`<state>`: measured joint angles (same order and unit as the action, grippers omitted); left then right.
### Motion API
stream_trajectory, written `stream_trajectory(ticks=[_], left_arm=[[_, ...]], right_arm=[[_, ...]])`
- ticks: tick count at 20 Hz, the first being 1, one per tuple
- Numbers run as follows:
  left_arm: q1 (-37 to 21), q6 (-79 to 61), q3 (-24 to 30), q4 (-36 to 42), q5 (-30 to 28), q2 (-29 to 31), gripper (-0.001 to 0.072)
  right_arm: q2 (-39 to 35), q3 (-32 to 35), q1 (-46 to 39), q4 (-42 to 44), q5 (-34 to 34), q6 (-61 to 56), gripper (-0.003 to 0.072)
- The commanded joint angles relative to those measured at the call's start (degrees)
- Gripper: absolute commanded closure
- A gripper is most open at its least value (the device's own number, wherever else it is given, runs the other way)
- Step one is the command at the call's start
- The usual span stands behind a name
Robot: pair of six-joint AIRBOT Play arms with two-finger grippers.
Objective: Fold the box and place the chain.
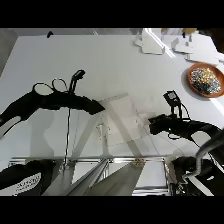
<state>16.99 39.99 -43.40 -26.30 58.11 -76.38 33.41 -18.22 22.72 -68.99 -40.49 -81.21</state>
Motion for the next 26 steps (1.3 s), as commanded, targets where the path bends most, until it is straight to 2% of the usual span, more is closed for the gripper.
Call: stream_trajectory(ticks=[1,8,13,14,15,17,22,25,26], left_arm=[[-0.02,-12.79,-2.29,7.67,5.99,-7.48,0.0015],[2.16,-20.81,-2.29,9.01,8.09,-8.96,0.0016],[6.45,-22.62,-2.29,8.83,7.98,-13.73,0.0023],[6.67,-23.45,-2.29,9.20,8.20,-14.47,0.0080],[6.73,-24.50,-2.29,9.73,8.15,-14.86,0.0098],[6.60,-26.67,-2.29,11.23,8.20,-14.84,0.0291],[6.54,-30.01,-2.32,11.82,8.13,-14.84,0.0704],[6.56,-32.87,-2.34,11.08,8.11,-13.97,0.0706],[6.56,-33.94,-2.49,10.23,8.09,-13.29,0.0706]], right_arm=[[-0.04,0.04,0.07,0.02,-1.01,0.02,0.0669],[-0.04,0.04,0.07,0.07,-0.87,0.00,0.0669],[-0.04,0.04,0.07,0.35,-0.85,0.00,0.0669],[-0.04,0.04,0.07,0.50,-0.85,0.00,0.0669],[-0.04,0.04,0.07,0.48,-0.85,0.00,0.0669],[-0.04,0.04,0.07,0.50,-0.85,0.00,0.0669],[-0.07,0.04,0.07,0.48,-0.87,0.02,0.0669],[-0.07,0.02,0.07,0.74,-0.87,0.00,0.0664],[-0.07,0.00,0.07,1.09,-0.83,0.02,0.0605]])
